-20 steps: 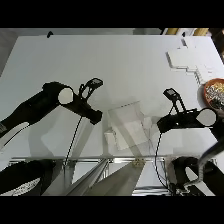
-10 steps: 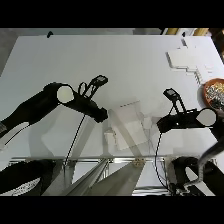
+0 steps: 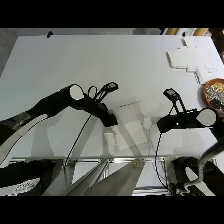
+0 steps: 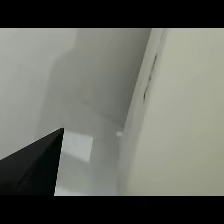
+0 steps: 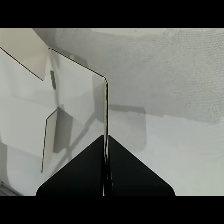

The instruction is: Fold the box and place the chain.

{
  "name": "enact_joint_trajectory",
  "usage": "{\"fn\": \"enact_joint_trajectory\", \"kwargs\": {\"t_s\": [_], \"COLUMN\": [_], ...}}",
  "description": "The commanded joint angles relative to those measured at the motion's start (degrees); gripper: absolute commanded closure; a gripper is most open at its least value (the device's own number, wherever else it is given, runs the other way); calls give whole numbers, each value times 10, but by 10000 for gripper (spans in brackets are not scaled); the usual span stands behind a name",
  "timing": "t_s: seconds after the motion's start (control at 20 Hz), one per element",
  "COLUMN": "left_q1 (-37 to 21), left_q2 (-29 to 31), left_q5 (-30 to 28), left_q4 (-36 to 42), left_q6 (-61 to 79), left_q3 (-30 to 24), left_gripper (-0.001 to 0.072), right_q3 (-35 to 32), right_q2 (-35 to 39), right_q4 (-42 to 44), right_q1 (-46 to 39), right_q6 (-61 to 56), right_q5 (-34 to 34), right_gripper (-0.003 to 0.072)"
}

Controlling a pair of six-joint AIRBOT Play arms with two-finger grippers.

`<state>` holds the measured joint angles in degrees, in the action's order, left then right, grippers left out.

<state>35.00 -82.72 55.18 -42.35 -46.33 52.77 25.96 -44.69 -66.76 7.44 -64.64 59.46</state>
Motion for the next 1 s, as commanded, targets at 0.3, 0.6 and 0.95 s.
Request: {"fn": "enact_joint_trajectory", "kwargs": {"t_s": [0.3, 0.6, 0.95], "left_q1": [1, 1, 35], "left_q2": [-40, -35, -4], "left_q5": [-47, -9, -10], "left_q4": [84, 85, 55], "left_q6": [113, 233, 374], "left_q3": [0, 0, 22], "left_gripper": [392, 702, 706], "right_q3": [0, 17, 115], "right_q2": [0, 2, 14], "right_q4": [0, 0, -20], "right_q1": [1, 0, 0], "right_q6": [0, 0, 2], "right_q5": [-1, 15, 92], "right_gripper": [671, 578, 362]}}
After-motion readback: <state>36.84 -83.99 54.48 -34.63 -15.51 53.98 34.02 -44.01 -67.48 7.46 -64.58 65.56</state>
